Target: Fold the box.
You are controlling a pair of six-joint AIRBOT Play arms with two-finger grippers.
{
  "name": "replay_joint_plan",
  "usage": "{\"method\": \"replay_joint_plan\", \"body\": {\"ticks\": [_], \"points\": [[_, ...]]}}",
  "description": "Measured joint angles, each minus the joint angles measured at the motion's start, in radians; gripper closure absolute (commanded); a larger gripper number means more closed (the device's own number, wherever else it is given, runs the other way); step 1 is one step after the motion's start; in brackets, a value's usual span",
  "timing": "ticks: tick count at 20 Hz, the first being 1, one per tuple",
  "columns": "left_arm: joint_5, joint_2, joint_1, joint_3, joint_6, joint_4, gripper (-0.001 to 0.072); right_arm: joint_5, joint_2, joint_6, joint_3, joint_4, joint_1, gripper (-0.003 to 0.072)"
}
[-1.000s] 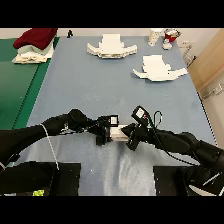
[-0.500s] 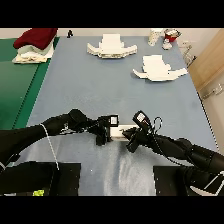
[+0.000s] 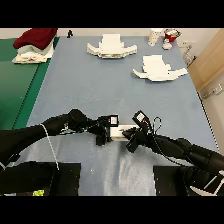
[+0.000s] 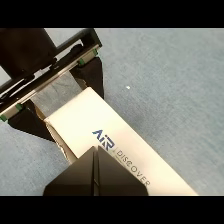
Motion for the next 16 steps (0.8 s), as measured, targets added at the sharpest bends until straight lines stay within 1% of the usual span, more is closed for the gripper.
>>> {"method": "replay_joint_plan", "body": {"ticks": [6, 13, 16], "points": [[0.0, 0.0, 0.0, 0.0, 0.0, 0.0, 0.019, -0.006, 0.001, 0.0, 0.0, -0.008, 0.0, 0.065], [0.0, 0.0, 0.0, 0.0, 0.001, 0.0, 0.019, -0.048, 0.053, 0.0, 0.027, -0.054, 0.001, 0.0649], [0.0, 0.0, 0.0, 0.0, 0.001, 0.0, 0.0189, -0.028, 0.071, 0.0, 0.045, -0.068, 0.0, 0.0649]]}}
